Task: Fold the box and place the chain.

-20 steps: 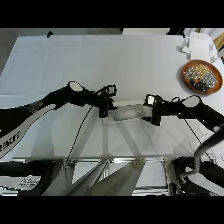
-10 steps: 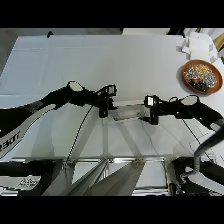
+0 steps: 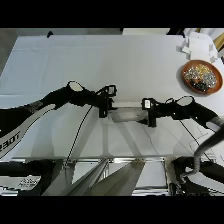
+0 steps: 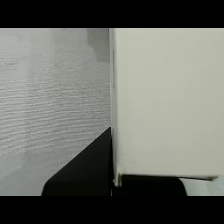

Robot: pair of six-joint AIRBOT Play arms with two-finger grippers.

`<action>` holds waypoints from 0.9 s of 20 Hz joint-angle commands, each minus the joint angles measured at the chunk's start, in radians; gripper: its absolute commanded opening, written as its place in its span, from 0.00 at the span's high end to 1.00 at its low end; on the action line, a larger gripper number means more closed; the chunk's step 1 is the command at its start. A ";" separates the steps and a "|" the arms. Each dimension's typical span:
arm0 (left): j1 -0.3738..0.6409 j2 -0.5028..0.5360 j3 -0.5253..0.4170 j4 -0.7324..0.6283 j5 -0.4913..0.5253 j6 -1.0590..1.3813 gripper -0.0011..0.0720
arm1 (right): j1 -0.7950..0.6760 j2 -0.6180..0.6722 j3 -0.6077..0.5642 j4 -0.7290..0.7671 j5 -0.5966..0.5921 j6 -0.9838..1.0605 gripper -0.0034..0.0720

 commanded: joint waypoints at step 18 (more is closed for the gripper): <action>-0.001 0.000 -0.001 -0.003 0.004 -0.001 0.97 | 0.012 -0.044 0.000 -0.042 -0.011 0.035 0.39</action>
